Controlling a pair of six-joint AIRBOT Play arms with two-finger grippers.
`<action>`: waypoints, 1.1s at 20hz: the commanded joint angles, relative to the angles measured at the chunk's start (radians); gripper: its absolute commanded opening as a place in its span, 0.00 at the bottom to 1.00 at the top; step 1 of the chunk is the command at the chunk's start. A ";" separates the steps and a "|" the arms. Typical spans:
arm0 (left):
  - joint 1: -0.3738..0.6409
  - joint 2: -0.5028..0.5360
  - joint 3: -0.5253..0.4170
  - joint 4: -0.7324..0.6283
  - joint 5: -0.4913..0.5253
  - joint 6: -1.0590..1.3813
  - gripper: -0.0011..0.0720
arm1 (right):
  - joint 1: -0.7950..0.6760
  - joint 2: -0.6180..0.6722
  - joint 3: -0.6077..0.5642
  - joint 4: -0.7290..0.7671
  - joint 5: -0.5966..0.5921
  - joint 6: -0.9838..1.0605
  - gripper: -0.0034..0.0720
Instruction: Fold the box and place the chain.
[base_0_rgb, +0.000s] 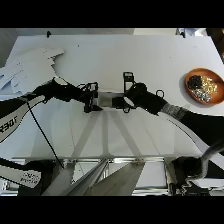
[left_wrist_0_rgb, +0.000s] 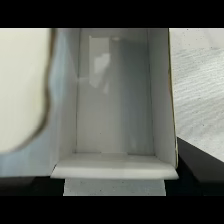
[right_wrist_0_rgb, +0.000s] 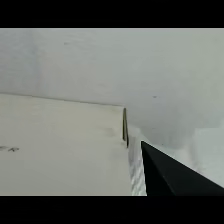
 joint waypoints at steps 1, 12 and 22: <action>0.001 0.001 0.001 0.000 0.000 -0.004 0.47 | 0.001 0.044 0.001 -0.023 -0.014 0.000 0.68; 0.001 0.001 0.001 0.000 0.000 -0.003 0.47 | -0.053 0.476 0.001 -0.275 0.156 -0.410 0.68; 0.001 0.001 0.001 0.000 0.000 -0.003 0.47 | -0.809 0.507 -0.032 -0.152 0.245 -0.769 0.68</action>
